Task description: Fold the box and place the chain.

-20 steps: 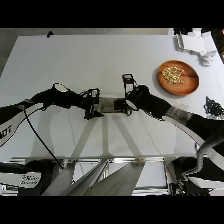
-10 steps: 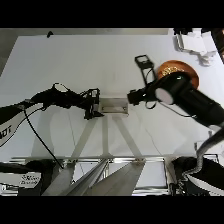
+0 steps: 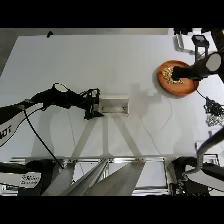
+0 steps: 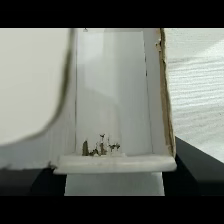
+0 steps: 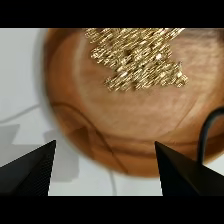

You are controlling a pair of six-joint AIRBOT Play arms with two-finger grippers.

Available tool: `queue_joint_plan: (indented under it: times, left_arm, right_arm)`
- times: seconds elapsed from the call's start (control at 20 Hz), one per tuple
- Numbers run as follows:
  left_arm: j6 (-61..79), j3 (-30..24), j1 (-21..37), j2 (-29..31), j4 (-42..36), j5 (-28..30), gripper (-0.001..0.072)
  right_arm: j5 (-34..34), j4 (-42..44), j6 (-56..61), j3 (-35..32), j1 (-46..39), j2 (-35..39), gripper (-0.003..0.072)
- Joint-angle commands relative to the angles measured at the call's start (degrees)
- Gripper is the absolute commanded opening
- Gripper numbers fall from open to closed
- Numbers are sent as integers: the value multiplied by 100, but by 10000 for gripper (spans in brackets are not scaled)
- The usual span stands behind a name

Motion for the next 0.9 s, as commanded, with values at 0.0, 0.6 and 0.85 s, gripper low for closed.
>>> queue_joint_plan:
  times: [0.0, 0.6, 0.85]
  left_arm:
    - [2, 0, 0, 4, 2, 2, 148]
    - [0, 0, 0, 4, 0, 2, 148]
    - [0, 0, 0, 4, 0, 2, 149]
  right_arm:
    - [-382, 496, -575, 730, -586, -1311, 720]
    - [-1401, 492, -616, 953, -498, -2684, 53]
    - [-1202, 83, -619, 953, -227, -1978, 7]
